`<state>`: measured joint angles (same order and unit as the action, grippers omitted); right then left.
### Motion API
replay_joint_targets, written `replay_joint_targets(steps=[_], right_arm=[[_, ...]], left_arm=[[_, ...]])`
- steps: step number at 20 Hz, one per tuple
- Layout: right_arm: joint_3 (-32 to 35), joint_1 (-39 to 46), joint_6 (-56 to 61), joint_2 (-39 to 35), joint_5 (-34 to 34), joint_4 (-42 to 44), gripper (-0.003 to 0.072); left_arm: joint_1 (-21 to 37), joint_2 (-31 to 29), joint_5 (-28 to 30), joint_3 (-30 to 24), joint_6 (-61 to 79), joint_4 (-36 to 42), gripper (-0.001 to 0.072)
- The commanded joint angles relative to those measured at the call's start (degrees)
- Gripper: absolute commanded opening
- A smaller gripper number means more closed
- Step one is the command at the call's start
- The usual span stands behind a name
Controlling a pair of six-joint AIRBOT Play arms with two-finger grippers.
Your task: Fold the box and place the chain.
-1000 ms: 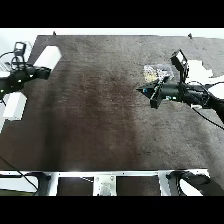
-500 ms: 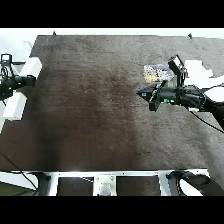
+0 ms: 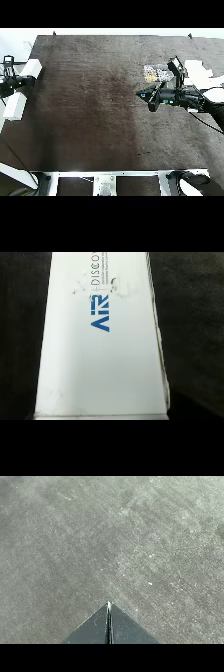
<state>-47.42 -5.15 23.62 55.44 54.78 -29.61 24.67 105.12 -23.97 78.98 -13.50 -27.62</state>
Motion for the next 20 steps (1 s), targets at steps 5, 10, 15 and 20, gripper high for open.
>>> replay_joint_targets(steps=[5, 10, 15, 20], right_arm=[[0.04, -0.02, 0.00, 0.02, -0.42, 0.70, 0.0007], [0.04, -0.04, 0.22, 0.02, -0.61, 1.99, 0.0008], [0.04, -0.02, 0.22, 0.02, -1.42, 3.28, 0.0008], [0.04, -0.02, 0.20, 0.02, -1.44, 3.30, 0.0103]], left_arm=[[2.19, 3.87, 1.77, 3.58, -1.75, 0.00, 0.0011], [3.89, 6.67, -3.61, 7.67, -2.49, -0.92, 0.0012], [3.89, 8.07, -4.98, 8.50, -2.51, -0.87, 0.0216], [3.89, 7.93, -7.69, 9.38, -1.90, -0.79, 0.0720]])
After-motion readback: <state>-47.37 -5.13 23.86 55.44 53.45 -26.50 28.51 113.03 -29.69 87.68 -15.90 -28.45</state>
